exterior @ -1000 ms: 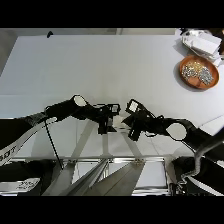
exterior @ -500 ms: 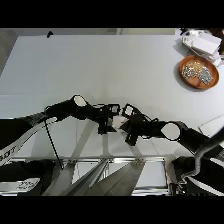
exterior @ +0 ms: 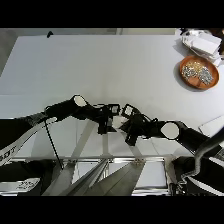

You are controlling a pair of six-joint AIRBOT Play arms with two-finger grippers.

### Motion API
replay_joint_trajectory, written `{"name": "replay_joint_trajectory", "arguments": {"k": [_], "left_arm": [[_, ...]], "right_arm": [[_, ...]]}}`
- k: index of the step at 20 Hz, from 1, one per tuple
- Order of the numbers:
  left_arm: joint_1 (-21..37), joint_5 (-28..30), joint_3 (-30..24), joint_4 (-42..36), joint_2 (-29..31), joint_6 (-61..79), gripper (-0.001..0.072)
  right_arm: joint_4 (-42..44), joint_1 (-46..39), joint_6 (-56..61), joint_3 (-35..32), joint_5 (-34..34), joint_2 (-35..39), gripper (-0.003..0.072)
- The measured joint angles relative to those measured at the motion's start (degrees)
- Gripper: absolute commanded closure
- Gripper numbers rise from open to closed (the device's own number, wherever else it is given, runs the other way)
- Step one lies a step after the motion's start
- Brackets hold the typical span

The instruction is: Fold the box and place the chain.

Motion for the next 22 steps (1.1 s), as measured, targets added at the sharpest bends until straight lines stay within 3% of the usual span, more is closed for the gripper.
{"name": "replay_joint_trajectory", "arguments": {"k": [6,10,13,17,21,22], "left_arm": [[0.02,0.00,0.00,-0.31,0.00,-0.35,0.0573],[0.02,0.00,0.00,-0.20,0.00,-0.22,0.0573],[0.02,0.00,0.00,-0.15,0.00,-0.09,0.0573],[0.02,0.00,0.00,-0.13,0.00,-0.04,0.0573],[-0.09,-0.15,0.00,-0.13,0.00,-0.07,0.0581],[-0.13,-0.28,0.02,-0.13,0.02,-0.07,0.0684]], "right_arm": [[-1.18,-0.85,0.90,4.15,1.20,2.86,0.0678],[-6.32,-6.34,10.29,8.26,3.34,7.78,0.0678],[-15.91,-13.77,22.27,9.49,10.67,10.45,0.0678],[-32.87,-25.70,35.34,9.97,28.74,11.67,0.0678],[-40.09,-34.77,39.80,10.19,38.75,12.02,0.0678],[-40.74,-36.11,40.46,10.19,39.67,12.04,0.0678]]}}
